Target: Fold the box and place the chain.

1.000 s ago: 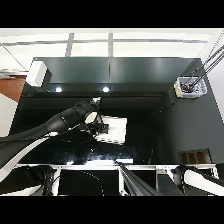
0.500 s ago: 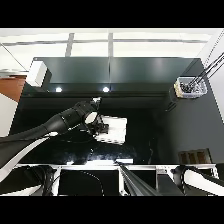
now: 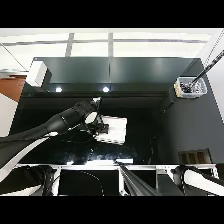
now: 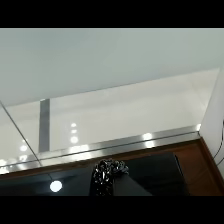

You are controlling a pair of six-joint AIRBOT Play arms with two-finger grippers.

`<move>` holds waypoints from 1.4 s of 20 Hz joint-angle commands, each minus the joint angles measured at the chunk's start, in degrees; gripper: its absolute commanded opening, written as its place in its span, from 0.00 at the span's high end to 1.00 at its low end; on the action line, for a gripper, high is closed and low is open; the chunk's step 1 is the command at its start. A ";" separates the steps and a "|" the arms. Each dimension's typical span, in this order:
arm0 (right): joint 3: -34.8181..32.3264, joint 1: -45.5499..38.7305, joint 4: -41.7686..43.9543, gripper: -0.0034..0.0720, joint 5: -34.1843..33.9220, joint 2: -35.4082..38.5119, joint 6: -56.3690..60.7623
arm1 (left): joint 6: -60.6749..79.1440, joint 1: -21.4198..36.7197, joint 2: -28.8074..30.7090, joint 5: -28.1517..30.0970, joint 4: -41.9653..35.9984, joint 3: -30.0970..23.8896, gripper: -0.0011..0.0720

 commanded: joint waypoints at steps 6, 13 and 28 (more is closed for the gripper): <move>-5.66 0.00 -1.92 0.91 2.97 -0.50 0.02 | 0.00 0.00 -0.02 0.15 0.02 0.02 0.94; -11.74 0.04 -2.29 0.91 5.62 -2.95 0.00 | 0.00 0.00 -0.02 0.13 0.02 0.02 0.94; -12.46 0.02 -2.73 0.90 8.39 -3.50 0.02 | 0.00 0.02 -0.02 0.15 0.02 0.02 0.94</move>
